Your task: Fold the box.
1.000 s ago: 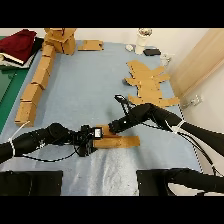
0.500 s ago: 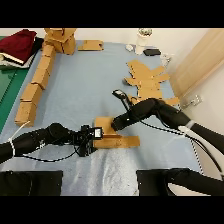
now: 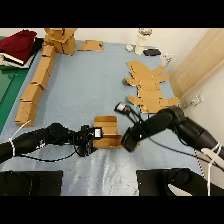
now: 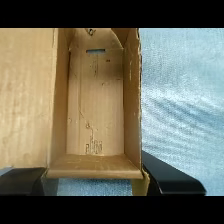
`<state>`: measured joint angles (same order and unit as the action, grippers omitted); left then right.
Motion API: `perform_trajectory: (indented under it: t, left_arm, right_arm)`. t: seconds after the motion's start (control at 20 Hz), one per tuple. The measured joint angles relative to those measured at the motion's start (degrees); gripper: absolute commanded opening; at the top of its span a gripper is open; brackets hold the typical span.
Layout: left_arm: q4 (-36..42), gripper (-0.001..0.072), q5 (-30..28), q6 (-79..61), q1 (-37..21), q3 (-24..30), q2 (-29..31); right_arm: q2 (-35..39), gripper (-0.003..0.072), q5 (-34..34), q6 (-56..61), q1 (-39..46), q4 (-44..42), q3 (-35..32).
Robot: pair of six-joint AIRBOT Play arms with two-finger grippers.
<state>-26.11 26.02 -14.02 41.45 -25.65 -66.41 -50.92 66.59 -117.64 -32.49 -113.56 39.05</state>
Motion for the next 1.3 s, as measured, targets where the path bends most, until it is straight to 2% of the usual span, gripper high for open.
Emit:
perform_trajectory:
  t: [0.15,0.35,0.75,0.8,0.9,1.1,1.3]
  left_arm:
    - [0.00,0.0488,0.00,0.00,0.00,0.00,0.02]
    - [0.00,0.0488,0.00,0.00,0.00,0.00,0.00]
    - [0.00,0.0488,0.00,0.00,0.00,0.00,0.00]
    - [0.00,0.0488,0.00,0.00,0.00,0.00,0.00]
    - [0.00,0.0488,0.00,0.00,0.00,0.00,0.00]
    - [0.00,0.0488,0.02,0.00,0.00,0.00,0.02]
    - [0.00,0.0488,0.02,0.02,0.00,0.00,0.00]
  right_arm:
    - [0.98,0.0463,-0.59,-3.91,-2.49,4.63,-4.61]
    - [-0.83,0.0463,-7.21,-6.23,-3.78,11.37,-6.97]
    - [-4.76,0.0472,-16.98,-7.26,-4.26,14.16,-7.67]
    - [-4.90,0.0594,-18.16,-7.32,-4.26,14.12,-7.72]
    - [-5.03,0.0623,-20.13,-7.32,-4.26,14.14,-7.72]
    - [-4.39,0.0621,-21.99,-6.29,-4.26,14.36,-7.58]
    - [-3.02,0.0621,-19.80,-2.93,-4.26,13.99,-7.50]
